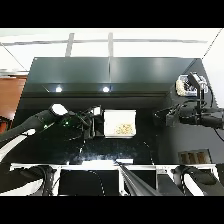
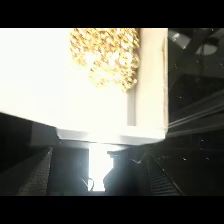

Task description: Fold the box and place the chain.

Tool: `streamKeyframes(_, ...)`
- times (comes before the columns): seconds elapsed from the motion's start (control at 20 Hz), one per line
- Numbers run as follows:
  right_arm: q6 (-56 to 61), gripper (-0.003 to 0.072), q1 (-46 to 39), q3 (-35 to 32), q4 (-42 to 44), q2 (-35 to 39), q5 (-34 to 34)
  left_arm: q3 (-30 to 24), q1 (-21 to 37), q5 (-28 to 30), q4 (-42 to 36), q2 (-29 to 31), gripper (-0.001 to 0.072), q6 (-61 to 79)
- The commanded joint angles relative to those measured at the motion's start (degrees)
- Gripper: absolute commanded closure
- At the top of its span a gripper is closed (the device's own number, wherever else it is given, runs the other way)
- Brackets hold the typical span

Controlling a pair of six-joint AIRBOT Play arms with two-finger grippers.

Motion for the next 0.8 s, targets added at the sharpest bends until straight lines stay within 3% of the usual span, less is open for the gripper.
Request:
streamKeyframes(0.0, 0.0, 0.0392, 0.0, 0.0, 0.0, 0.0, 0.0, 0.8, 0.0, -0.3, -4.2, -0.8, -0.0008, 3.5)
streamKeyframes(0.75, 0.0, 0.0392, 0.0, 0.0, -0.9, 0.0, -0.2, 1.0, -1.8, 0.4, -1.0, -1.2, -0.0007, 1.4)
